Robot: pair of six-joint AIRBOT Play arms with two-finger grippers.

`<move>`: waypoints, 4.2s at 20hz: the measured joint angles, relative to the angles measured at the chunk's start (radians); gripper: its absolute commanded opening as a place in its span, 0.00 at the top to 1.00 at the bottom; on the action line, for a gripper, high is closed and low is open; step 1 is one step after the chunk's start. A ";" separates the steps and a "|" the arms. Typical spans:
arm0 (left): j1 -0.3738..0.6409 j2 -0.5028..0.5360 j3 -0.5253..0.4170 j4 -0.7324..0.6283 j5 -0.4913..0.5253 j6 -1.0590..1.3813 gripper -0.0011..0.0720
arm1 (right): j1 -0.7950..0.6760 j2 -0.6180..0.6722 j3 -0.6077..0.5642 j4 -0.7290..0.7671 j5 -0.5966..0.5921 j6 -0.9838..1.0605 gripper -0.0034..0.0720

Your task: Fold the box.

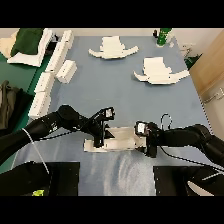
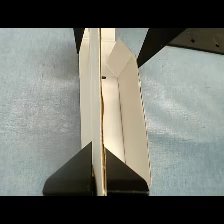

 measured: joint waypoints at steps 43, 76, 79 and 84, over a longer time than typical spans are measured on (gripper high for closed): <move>0.000 0.000 0.000 0.000 0.000 0.000 0.97 | -0.004 -0.235 -0.003 0.108 0.041 -0.306 0.35; 0.000 0.000 0.000 -0.002 -0.001 0.000 0.96 | -0.004 -0.235 -0.003 0.093 0.038 -0.306 0.35; 0.000 0.000 0.000 -0.003 0.000 0.000 0.96 | -0.004 -0.235 -0.003 0.093 0.038 -0.306 0.35; 0.000 0.000 0.000 -0.004 0.002 0.000 0.96 | -0.004 -0.235 -0.003 0.093 0.038 -0.306 0.35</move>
